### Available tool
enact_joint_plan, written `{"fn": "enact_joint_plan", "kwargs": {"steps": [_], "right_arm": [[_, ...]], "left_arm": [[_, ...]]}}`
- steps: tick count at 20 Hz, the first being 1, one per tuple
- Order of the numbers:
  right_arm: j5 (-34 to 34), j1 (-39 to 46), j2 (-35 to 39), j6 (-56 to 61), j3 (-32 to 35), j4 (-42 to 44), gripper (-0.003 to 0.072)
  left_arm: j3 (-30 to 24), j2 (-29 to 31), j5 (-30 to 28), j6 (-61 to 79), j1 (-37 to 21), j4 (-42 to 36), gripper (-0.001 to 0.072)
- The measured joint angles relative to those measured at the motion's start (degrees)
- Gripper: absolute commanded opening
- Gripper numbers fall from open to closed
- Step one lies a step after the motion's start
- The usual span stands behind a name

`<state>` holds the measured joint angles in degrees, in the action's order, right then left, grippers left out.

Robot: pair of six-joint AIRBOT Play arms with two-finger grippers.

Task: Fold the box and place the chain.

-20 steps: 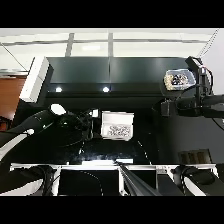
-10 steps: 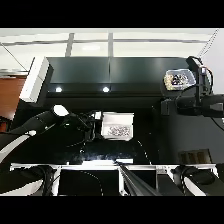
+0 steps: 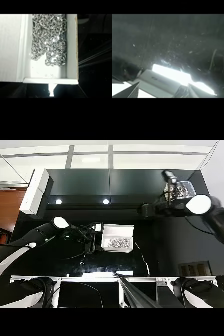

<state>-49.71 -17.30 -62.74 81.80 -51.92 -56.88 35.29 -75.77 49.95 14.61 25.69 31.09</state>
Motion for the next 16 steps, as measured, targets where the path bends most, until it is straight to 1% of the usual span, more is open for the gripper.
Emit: {"fn": "enact_joint_plan", "kwargs": {"steps": [2, 4, 6, 9, 11, 13, 16], "right_arm": [[-0.9, -0.6, -3.7, -7.7, 0.0, 3.0, 0.0720], [-3.7, -1.2, -5.8, -17.6, -0.1, 6.5, 0.0720], [-6.6, -1.5, -6.8, -27.7, -0.2, 9.6, 0.0720], [-10.6, -1.7, -7.5, -40.6, -1.3, 11.8, 0.0720], [-13.3, -2.0, -7.6, -46.0, -1.9, 12.6, 0.0720], [-15.6, -2.9, -7.7, -49.1, -1.9, 11.6, 0.0720], [-16.1, -4.9, -7.8, -51.5, -0.5, 10.3, 0.0720]], "left_arm": [[0.0, 0.0, 0.0, 0.0, 0.0, 0.0, 0.0388], [0.0, 0.0, 0.0, 0.0, 0.0, 0.0, 0.0388], [0.0, 0.0, 0.0, 0.0, 0.0, 0.0, 0.0388], [0.0, 0.0, 0.0, 0.0, 0.0, 0.0, 0.0388], [0.0, 0.0, 0.0, 0.0, 0.0, 0.0, 0.0388], [0.0, 0.0, -0.1, 0.0, 0.0, 0.0, 0.0389], [0.0, 0.0, -0.1, 0.0, 0.0, 0.0, 0.0389]]}}
